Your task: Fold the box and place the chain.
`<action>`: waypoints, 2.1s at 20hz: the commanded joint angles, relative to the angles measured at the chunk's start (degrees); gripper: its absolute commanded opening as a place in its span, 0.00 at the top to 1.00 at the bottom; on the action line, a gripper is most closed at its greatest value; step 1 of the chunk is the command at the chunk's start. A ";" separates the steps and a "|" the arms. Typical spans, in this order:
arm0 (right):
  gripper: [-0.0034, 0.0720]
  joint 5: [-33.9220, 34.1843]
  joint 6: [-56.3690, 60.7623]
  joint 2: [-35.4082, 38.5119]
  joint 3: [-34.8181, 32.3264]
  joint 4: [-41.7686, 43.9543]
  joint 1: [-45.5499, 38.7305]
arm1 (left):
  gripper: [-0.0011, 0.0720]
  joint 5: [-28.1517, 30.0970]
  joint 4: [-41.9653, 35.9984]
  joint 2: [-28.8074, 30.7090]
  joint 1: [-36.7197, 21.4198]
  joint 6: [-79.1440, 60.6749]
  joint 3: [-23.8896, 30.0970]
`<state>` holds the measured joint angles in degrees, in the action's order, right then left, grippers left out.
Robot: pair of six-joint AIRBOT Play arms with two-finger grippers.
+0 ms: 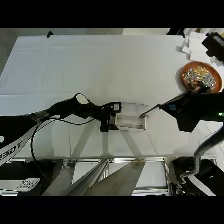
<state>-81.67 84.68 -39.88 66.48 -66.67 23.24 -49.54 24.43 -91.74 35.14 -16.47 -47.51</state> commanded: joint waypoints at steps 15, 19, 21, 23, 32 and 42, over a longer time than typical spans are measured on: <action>0.94 16.90 1.86 -1.16 -19.45 2.69 4.17 | 0.45 0.00 0.02 0.04 -0.02 -0.02 0.00; 0.94 22.40 1.88 -2.40 -23.91 2.12 8.52 | 0.45 0.00 0.02 0.04 -0.02 -0.02 0.00; 0.94 24.30 1.88 -4.72 -25.92 1.95 9.90 | 0.45 0.02 0.02 0.04 -0.02 -0.02 0.00; 0.94 26.21 1.88 -7.74 -27.89 2.01 10.38 | 0.45 0.02 0.02 0.04 -0.02 -0.02 0.00; 0.94 32.37 1.88 -19.89 -29.38 2.01 10.38 | 0.45 0.00 0.02 0.04 -0.02 -0.02 0.00; 0.64 36.26 1.86 -22.64 -29.00 2.47 10.36 | 0.45 0.00 0.02 0.04 -0.02 -0.02 0.00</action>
<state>-45.67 86.54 -62.63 37.19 -64.31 33.56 -49.56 24.45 -91.74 35.14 -16.47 -47.51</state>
